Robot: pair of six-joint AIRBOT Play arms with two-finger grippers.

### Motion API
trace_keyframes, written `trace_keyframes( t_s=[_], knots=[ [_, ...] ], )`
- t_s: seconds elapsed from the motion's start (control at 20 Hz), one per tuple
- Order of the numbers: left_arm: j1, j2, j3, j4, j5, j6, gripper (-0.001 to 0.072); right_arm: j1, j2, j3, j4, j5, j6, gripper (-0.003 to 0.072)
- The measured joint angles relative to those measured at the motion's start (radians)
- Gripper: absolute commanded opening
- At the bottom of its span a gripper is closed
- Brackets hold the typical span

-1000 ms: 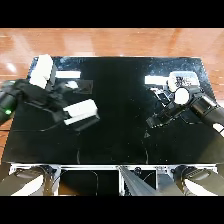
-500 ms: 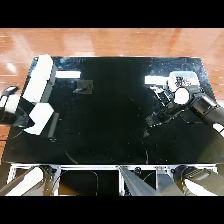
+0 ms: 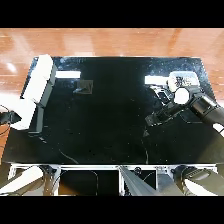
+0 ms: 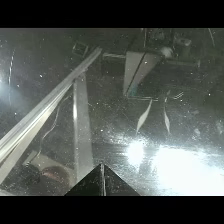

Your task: Fold the box and place the chain.

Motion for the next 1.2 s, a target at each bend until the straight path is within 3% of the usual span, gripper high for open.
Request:
trace_keyframes(
  t_s=[0.1, 0.15, 0.2, 0.25, 0.5, 0.75, 0.8, 0.9, 0.95, 1.2],
  knots=[
    [-0.014, -0.013, 0.014, -0.008, -0.014, 0.026, 0.0032, 0.000, 0.000, 0.000, 0.001, 0.000, 0.007, 0.0026],
    [-0.020, -0.016, 0.018, -0.009, -0.023, 0.037, 0.0173, 0.000, 0.000, 0.000, 0.001, -0.001, 0.008, 0.0026],
    [-0.025, -0.019, 0.021, -0.011, -0.036, 0.040, 0.0479, 0.000, 0.000, 0.000, 0.001, -0.001, 0.011, 0.0026],
    [-0.029, -0.021, 0.024, -0.011, -0.043, 0.044, 0.0629, 0.000, 0.000, 0.000, 0.001, -0.003, 0.011, 0.0026],
    [-0.036, -0.024, 0.036, 0.004, -0.060, 0.045, 0.0629, 0.000, 0.000, 0.000, 0.001, -0.008, 0.014, 0.0026],
    [-0.064, -0.014, 0.113, 0.000, -0.077, -0.058, 0.0580, 0.000, 0.000, 0.007, -0.007, -0.015, 0.014, 0.0026],
    [-0.082, -0.011, 0.140, -0.018, -0.080, -0.092, 0.0468, 0.000, 0.000, 0.017, -0.011, -0.016, 0.014, 0.0026],
    [-0.142, -0.008, 0.199, -0.069, -0.079, -0.150, 0.0142, 0.000, 0.000, 0.050, -0.015, -0.016, 0.016, 0.0026],
    [-0.185, -0.007, 0.228, -0.090, -0.069, -0.172, 0.0018, 0.000, 0.000, 0.071, -0.016, -0.016, 0.023, 0.0027],
    [-0.456, 0.002, 0.299, -0.148, -0.011, -0.252, 0.0017, 0.000, 0.000, 0.237, -0.039, 0.029, 0.072, 0.0034]
  ],
)
